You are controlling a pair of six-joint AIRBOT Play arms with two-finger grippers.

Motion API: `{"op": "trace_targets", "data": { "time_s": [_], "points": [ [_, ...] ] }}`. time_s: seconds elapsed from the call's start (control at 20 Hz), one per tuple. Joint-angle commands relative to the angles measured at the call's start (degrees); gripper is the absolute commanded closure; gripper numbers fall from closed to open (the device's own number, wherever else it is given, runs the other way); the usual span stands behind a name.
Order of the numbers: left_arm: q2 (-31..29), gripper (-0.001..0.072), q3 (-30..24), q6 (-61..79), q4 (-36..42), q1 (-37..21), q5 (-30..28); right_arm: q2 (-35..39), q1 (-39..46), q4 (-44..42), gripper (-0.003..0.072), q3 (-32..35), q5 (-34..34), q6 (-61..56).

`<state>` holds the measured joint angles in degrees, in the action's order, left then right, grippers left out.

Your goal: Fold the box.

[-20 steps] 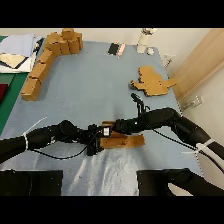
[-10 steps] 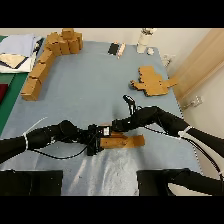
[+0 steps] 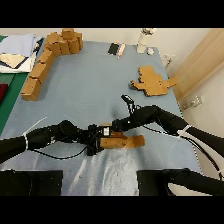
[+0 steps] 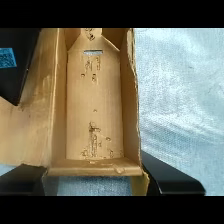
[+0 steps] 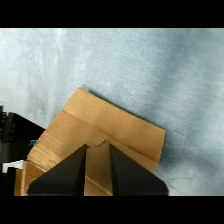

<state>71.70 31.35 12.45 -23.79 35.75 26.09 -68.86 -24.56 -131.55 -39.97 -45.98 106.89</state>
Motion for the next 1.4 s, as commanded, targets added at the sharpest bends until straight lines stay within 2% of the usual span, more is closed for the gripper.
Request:
{"op": "trace_targets", "data": {
  "time_s": [0.0, 0.2, 0.3, 0.4, 0.45, 0.5, 0.55, 0.6, 0.65, 0.7, 0.85, 0.95, 1.05, 1.25, 1.3, 1.35],
  "points": [
    [0.0, 0.0258, 0.0, 0.0, 0.0, 0.0, 0.0, 3.3, 0.8, 4.6, 0.0465, -3.6, -5.8, 0.2],
    [0.0, 0.0258, 0.0, 0.0, 0.0, 0.0, 0.0, 13.0, 1.4, 19.6, 0.0465, -7.6, -14.9, -0.2],
    [0.0, 0.0257, 0.0, 0.0, 0.0, 0.0, 0.0, 18.0, 1.4, 24.7, 0.0465, -6.5, -20.6, 3.9],
    [0.0, 0.0257, 0.0, 0.0, 0.0, 0.0, 0.0, 23.0, 1.4, 26.1, 0.0462, -3.3, -26.1, 11.7],
    [0.0, 0.0258, 0.0, 0.0, 0.0, 0.0, 0.0, 25.3, 1.4, 26.1, 0.0434, -0.7, -27.8, 15.1],
    [0.0, 0.0258, 0.0, 0.0, 0.0, 0.0, 0.0, 27.0, 1.4, 26.1, 0.0301, 2.2, -27.9, 18.2],
    [0.0, 0.0257, 0.0, 0.0, 0.0, 0.0, 0.0, 27.8, 1.4, 26.2, 0.0216, 4.9, -26.6, 21.9],
    [0.0, 0.0258, 0.0, 0.0, 0.0, 0.0, 0.0, 27.8, 1.4, 26.5, 0.0202, 7.4, -24.3, 25.9],
    [0.0, 0.0258, 0.0, 0.0, 0.0, 0.0, 0.0, 27.3, 1.4, 27.3, 0.0124, 9.2, -21.1, 29.0],
    [0.0, 0.0257, 0.0, 0.0, 0.0, 0.0, 0.0, 26.5, 1.4, 27.5, 0.0114, 10.6, -17.6, 30.9],
    [0.0, 0.0257, 0.0, 0.0, 0.0, 0.0, -0.1, 23.1, 1.3, 25.3, 0.0114, 11.6, -8.2, 38.4],
    [0.0, 0.0257, 0.0, 0.0, 0.0, 0.0, 0.0, 21.6, 1.3, 21.4, 0.0114, 11.6, -4.3, 43.1],
    [0.0, 0.0257, 0.0, 0.0, 0.0, 0.0, 0.0, 20.6, 1.2, 17.0, 0.0114, 11.6, -3.8, 48.0],
    [0.0, 0.0258, 0.0, 0.0, 0.0, 0.0, 0.0, 20.2, -1.7, 16.3, 0.0114, 11.6, -4.0, 49.2],
    [0.0, 0.0258, 0.0, 0.0, 0.0, 0.0, 0.0, 20.2, -2.5, 16.5, 0.0154, 11.6, -4.1, 49.2],
    [0.0, 0.0257, 0.0, 0.0, 0.0, 0.0, 0.0, 20.2, -3.1, 16.5, 0.0301, 11.6, -4.3, 49.2]
  ]
}}
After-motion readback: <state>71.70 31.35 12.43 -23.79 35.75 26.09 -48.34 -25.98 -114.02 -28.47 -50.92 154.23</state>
